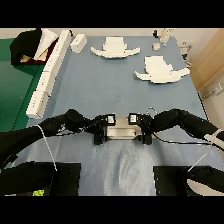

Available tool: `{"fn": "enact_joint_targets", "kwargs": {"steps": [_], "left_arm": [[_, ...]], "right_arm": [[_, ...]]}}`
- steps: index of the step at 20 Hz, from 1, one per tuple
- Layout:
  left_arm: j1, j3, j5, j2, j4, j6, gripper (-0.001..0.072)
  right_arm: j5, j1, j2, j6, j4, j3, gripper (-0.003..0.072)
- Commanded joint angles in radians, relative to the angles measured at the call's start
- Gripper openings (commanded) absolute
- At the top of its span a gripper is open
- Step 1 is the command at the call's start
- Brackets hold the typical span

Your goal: Fold the box.

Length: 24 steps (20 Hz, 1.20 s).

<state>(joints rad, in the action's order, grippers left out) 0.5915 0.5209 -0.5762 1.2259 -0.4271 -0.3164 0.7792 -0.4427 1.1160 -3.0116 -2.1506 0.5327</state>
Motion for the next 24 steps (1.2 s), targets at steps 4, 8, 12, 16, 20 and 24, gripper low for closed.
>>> {"fn": "enact_joint_targets", "kwargs": {"steps": [4,8,12,16,20,24], "left_arm": [[0.001,0.001,0.000,0.001,0.000,0.000,0.0510],[0.000,0.001,0.000,0.001,0.000,0.000,0.0509],[0.000,0.001,0.000,0.001,0.000,0.000,0.0510],[0.001,0.001,0.000,0.001,0.000,0.000,0.0510],[0.000,0.001,0.000,0.001,0.000,0.000,0.0509],[0.001,0.001,0.000,0.001,0.000,0.000,0.0510]], "right_arm": [[0.000,-0.001,0.000,0.000,0.000,0.000,0.0521],[0.000,-0.001,0.000,0.000,-0.003,0.000,0.0521],[0.006,-0.001,0.000,0.000,-0.003,0.000,0.0521],[0.011,-0.001,-0.016,0.077,0.011,0.000,0.0714],[0.050,-0.001,-0.092,0.261,0.136,0.000,0.0715],[0.196,-0.001,-0.221,0.535,0.324,0.002,0.0706]]}}
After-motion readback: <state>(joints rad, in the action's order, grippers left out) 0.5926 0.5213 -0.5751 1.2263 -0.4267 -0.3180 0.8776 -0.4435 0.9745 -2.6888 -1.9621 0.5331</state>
